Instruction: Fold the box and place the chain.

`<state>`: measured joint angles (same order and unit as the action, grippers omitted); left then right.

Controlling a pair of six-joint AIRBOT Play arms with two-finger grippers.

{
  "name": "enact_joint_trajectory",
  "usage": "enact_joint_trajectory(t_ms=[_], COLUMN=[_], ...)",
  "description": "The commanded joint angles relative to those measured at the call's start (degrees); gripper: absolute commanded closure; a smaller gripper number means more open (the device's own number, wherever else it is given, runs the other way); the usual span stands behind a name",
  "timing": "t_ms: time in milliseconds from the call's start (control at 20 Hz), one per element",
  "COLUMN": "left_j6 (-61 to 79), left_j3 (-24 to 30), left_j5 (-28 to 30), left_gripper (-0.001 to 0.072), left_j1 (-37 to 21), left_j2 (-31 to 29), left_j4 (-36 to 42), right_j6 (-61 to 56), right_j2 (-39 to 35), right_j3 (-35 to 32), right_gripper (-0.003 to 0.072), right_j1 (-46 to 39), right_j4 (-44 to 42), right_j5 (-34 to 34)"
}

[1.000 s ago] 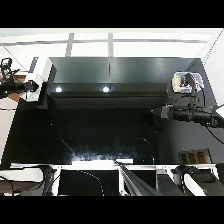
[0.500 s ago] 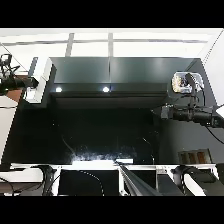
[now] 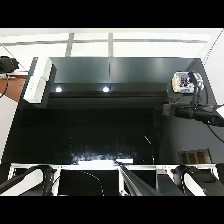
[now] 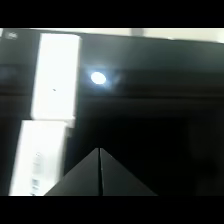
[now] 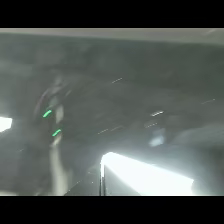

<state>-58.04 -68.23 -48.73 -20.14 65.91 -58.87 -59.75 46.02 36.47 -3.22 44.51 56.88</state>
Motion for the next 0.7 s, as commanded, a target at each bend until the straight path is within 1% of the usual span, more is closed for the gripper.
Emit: enact_joint_trajectory(t_ms=[0,50,150,200,300,350,400,500,600,650], left_j6=[-4.1,-4.5,-5.9,-6.7,-7.4,-7.5,-8.0,-9.5,-9.9,-9.9], left_j3=[1.5,3.3,8.9,12.6,21.5,26.4,30.7,38.4,42.6,43.4], left_j5=[-11.6,-12.2,-10.6,-8.9,-3.7,-0.7,1.8,5.2,5.9,5.8], left_gripper=[0.068,0.068,0.0679,0.068,0.068,0.0679,0.0679,0.0679,0.0678,0.0679], left_j1=[4.4,6.7,11.7,14.4,19.8,21.9,22.9,22.6,20.9,19.9], left_j2=[-6.9,-9.0,-13.7,-16.1,-20.9,-22.9,-24.5,-26.5,-28.1,-29.2], left_j4=[0.2,0.2,0.2,0.2,0.2,0.2,0.0,-0.6,-0.7,-0.8], right_j6=[-2.0,-2.0,-1.9,-1.7,0.5,2.0,2.5,2.5,2.5,2.5], right_j2=[-0.2,-0.6,-2.5,-4.2,-7.1,-8.2,-9.3,-10.1,-10.1,-10.1], right_j3=[6.3,9.5,13.9,14.3,13.6,12.0,8.8,0.6,-6.4,-8.0], right_gripper=[0.0655,0.0655,0.0655,0.0654,0.0645,0.0645,0.0646,0.0646,0.0645,0.0645], right_j1=[-4.9,-7.0,-10.5,-11.6,-12.2,-12.2,-12.2,-12.2,-12.2,-12.2], right_j4=[6.3,6.3,6.4,6.5,8.0,8.5,9.4,9.8,10.1,10.7], right_j5=[0.2,2.1,4.1,3.6,3.2,2.5,0.5,-3.8,-8.9,-9.9])
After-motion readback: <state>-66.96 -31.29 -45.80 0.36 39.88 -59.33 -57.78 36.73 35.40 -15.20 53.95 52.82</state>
